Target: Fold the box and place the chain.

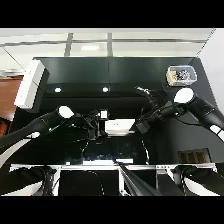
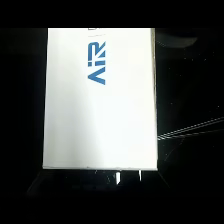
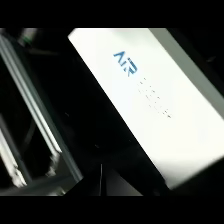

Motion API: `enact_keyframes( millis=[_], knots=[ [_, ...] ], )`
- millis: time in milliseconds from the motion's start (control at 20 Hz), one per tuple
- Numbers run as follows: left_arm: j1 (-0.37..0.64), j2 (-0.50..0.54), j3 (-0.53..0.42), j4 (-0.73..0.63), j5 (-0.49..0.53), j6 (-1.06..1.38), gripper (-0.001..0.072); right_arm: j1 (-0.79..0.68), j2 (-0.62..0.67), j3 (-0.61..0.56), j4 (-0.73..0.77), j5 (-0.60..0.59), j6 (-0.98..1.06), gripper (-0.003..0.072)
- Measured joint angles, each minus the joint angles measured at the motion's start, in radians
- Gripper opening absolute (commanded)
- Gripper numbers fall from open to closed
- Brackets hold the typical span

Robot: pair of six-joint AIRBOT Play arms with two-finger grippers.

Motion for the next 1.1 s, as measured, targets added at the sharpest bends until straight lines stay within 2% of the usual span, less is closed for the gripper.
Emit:
enact_keyframes(
  millis=[150,350,650,1100],
  knots=[
    [0.0,0.0,0.0,0.0,0.0,0.0,0.0356,-0.003,-0.032,-0.053,0.152,-0.049,0.011,0.0014],
    [0.0,0.0,0.0,0.0,0.0,0.0,0.0356,0.003,-0.087,-0.077,0.228,-0.127,0.018,0.0015],
    [0.0,0.0,0.0,0.0,0.001,0.0,0.0356,0.005,-0.148,-0.085,0.189,-0.191,0.058,0.0014],
    [0.001,0.0,0.0,0.0,0.002,0.0,0.0356,0.006,-0.161,-0.086,0.141,-0.235,0.086,0.0014]
  ],
)
